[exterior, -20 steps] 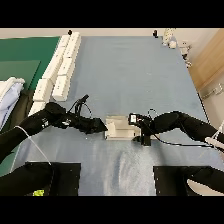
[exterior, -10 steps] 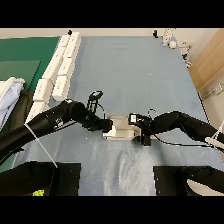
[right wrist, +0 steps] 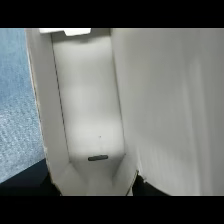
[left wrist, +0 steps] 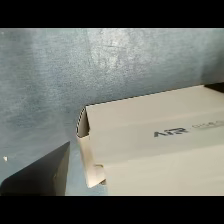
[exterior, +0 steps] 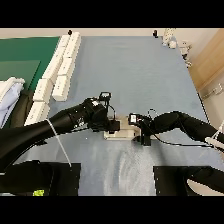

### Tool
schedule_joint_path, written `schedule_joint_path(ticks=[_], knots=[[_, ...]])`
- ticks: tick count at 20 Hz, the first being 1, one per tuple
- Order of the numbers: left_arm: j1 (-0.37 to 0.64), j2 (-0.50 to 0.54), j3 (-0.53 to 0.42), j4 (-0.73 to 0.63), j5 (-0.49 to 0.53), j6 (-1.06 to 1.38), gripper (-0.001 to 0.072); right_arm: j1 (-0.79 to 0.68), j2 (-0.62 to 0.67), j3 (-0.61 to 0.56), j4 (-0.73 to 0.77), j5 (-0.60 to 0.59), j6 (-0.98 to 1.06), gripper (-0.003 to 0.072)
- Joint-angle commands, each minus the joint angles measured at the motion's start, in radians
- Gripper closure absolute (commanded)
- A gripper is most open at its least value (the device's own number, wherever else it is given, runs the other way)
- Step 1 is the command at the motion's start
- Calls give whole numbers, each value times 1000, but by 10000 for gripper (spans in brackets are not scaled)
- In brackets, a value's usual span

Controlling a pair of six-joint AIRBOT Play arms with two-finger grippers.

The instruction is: Fold the box.

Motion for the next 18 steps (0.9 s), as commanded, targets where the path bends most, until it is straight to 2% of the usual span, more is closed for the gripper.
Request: schedule_joint_path(ticks=[1,8,9,10,11,12,18], knots=[[-37,-58,61,71,-57,-127,255,0,1,0,0,0,0,170],[-66,-150,109,86,-108,-159,256,0,1,0,0,0,0,171],[-65,-159,113,86,-107,-159,334,0,1,0,0,0,0,171],[-66,-166,116,86,-106,-159,445,0,1,0,0,0,0,171],[-66,-167,116,86,-106,-159,587,0,1,0,0,0,0,171],[-71,-167,118,91,-104,-159,684,0,1,0,0,0,0,170],[-78,-167,118,104,-99,-201,696,0,1,0,0,0,0,170]])
